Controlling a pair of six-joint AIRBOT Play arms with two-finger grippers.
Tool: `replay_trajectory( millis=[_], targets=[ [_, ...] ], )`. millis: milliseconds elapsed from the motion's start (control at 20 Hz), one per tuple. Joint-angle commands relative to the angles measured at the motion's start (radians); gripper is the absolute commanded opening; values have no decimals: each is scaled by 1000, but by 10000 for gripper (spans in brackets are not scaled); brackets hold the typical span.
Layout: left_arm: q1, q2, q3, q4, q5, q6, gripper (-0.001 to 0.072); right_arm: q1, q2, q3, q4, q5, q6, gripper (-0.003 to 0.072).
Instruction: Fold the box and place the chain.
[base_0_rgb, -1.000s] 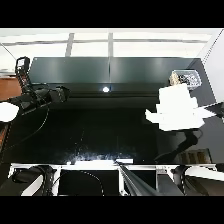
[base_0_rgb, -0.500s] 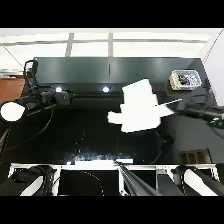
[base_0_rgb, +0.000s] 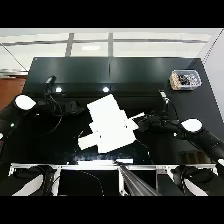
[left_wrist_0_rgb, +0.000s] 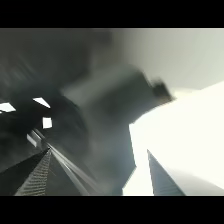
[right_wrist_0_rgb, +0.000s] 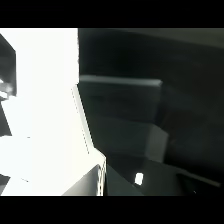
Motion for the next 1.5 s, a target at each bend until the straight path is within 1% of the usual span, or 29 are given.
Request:
replay_trajectory(
  millis=[0,100,150,250,350,500,600,650,700,750,800,900,950,1000,1100,1150,1200,1250,1300,1400,1450],
  targets=[
    [102,-121,-17,-369,-270,378,698,57,5,-5,8,-72,-13,42],
    [104,-186,-23,-362,-316,462,698,54,5,-5,9,-71,-13,42],
    [87,-217,-27,-381,-342,566,698,54,5,-5,9,-71,-13,42],
    [41,-282,-35,-476,-342,708,698,54,5,-5,8,-71,-13,42],
    [0,-354,-25,-551,-342,775,698,54,5,-5,8,-72,-9,42],
    [-36,-443,5,-551,-360,778,697,54,5,-5,8,-73,-6,42],
    [-38,-478,26,-543,-422,854,684,54,5,-5,7,-73,-6,42],
    [-37,-484,39,-511,-440,888,673,54,5,-5,7,-74,-6,42],
    [-37,-484,51,-465,-436,888,657,54,5,-5,8,-76,-5,42],
    [-38,-484,65,-428,-431,887,567,54,5,-5,8,-80,-4,42],
    [-38,-484,73,-415,-431,888,517,54,5,-5,8,-82,0,42],
    [-39,-484,78,-416,-414,890,456,54,5,-5,8,-88,6,42],
    [-39,-484,78,-420,-392,896,364,54,5,-5,7,-90,6,42],
    [-45,-485,79,-426,-391,915,294,54,5,-5,6,-94,6,42],
    [-61,-485,85,-418,-404,948,277,54,5,-5,5,-100,6,42],
    [-69,-485,88,-410,-402,955,249,54,5,-5,4,-107,8,42],
    [-72,-485,90,-404,-401,963,155,52,5,-5,5,-109,10,43],
    [-74,-485,98,-389,-401,964,77,44,5,-5,5,-109,27,48],
    [-74,-485,108,-370,-403,962,28,26,5,-5,5,-106,52,179],
    [-73,-485,134,-357,-407,954,27,-44,6,0,4,-54,79,668],
    [-74,-484,151,-357,-411,954,27,-104,9,14,-8,10,78,702]
  ],
)
